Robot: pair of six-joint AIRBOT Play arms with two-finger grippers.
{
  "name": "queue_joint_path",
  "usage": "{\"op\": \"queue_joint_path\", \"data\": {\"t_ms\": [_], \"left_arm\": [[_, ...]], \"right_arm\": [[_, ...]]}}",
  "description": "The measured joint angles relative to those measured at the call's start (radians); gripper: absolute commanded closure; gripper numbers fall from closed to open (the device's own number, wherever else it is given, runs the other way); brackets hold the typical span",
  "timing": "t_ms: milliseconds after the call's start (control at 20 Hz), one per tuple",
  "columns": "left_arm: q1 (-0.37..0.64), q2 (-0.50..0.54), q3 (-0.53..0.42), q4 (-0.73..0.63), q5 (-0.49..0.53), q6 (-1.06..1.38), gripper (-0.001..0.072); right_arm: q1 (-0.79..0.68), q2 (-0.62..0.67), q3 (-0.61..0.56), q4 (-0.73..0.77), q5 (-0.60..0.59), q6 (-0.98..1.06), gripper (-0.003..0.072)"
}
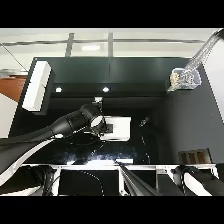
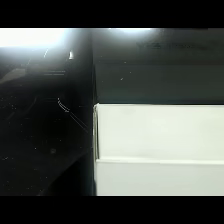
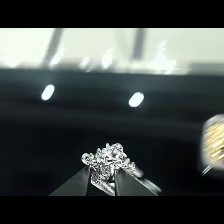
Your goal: Fold the box and place the chain.
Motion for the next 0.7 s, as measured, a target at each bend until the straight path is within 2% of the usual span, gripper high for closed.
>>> {"op": "queue_joint_path", "data": {"t_ms": [150, 400, 700], "left_arm": [[0.000, 0.000, 0.000, 0.000, 0.000, 0.000, 0.0679], [0.000, 0.000, 0.000, 0.000, 0.000, 0.000, 0.0679], [0.000, 0.000, 0.000, 0.000, 0.003, 0.000, 0.0679]], "right_arm": [[0.117, 0.029, -0.061, 0.009, 0.064, 0.004, 0.0649], [0.320, 0.042, -0.147, 0.014, 0.105, 0.007, 0.0649], [0.412, 0.045, -0.231, -0.008, 0.103, 0.011, 0.0648]]}}
